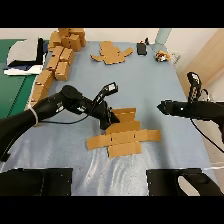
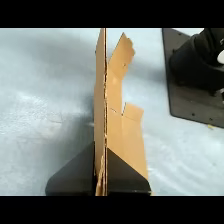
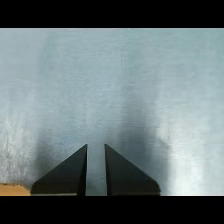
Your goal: Fold the box.
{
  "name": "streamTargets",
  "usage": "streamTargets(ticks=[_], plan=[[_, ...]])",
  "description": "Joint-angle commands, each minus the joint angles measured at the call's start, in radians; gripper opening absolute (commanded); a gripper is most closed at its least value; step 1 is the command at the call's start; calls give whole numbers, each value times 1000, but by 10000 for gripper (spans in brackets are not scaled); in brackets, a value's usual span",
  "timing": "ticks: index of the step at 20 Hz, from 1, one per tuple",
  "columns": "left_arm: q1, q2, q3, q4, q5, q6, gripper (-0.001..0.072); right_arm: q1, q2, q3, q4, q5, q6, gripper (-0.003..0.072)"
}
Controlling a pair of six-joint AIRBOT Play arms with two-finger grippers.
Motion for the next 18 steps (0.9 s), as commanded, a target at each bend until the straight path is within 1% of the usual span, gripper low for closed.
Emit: streamTargets(ticks=[1,5,9,12,18], plan=[[-32,71,-103,1,161,142,11,-2,-18,-16,42,10,14,159],[-86,51,-167,1,217,168,12,-2,-20,-16,67,46,14,159],[-156,51,-184,-2,304,180,12,-2,-24,-18,66,50,14,159],[-176,51,-186,-3,305,173,13,-2,-24,-18,66,52,13,159],[-176,66,-184,-2,322,171,14,4,-24,-18,63,52,13,159]])
